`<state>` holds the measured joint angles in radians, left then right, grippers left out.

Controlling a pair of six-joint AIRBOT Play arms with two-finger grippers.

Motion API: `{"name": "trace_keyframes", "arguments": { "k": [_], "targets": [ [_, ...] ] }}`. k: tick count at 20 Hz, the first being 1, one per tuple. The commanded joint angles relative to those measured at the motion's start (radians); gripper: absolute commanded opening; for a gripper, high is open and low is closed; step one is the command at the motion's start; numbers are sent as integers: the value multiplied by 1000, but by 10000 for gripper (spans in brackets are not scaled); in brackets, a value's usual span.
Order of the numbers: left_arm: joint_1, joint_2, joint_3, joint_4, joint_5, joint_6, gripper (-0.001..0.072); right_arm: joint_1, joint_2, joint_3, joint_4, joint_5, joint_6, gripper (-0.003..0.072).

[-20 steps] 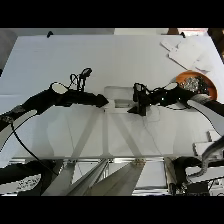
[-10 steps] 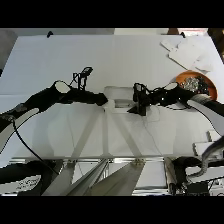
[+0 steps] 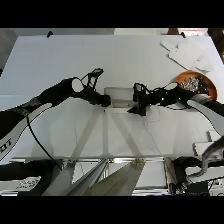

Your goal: Fold the box and place the chain.

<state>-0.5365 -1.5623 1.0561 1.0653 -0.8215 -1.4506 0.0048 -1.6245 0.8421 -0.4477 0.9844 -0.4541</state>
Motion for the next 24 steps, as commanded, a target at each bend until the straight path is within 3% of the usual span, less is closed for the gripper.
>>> {"name": "trace_keyframes", "arguments": {
  "k": [1, 7, 14, 16, 18, 24],
  "targets": [
    [-26, -25, 56, 126, -72, -135, 489, 0, 0, 0, 0, 0, 0, 400],
    [-45, -25, 146, 142, -117, -272, 489, 0, 0, 0, 0, 0, 0, 400],
    [-128, -114, 252, 355, -261, -457, 487, 0, 0, 0, 0, 0, 0, 400],
    [-138, -132, 288, 374, -277, -517, 433, 0, 0, 0, 0, 0, 0, 400],
    [-146, -157, 319, 388, -320, -554, 433, 0, 0, 0, 0, 0, 0, 400],
    [-155, -175, 326, 452, -403, -618, 432, 0, 0, 0, 0, 0, 0, 400]
  ]
}}
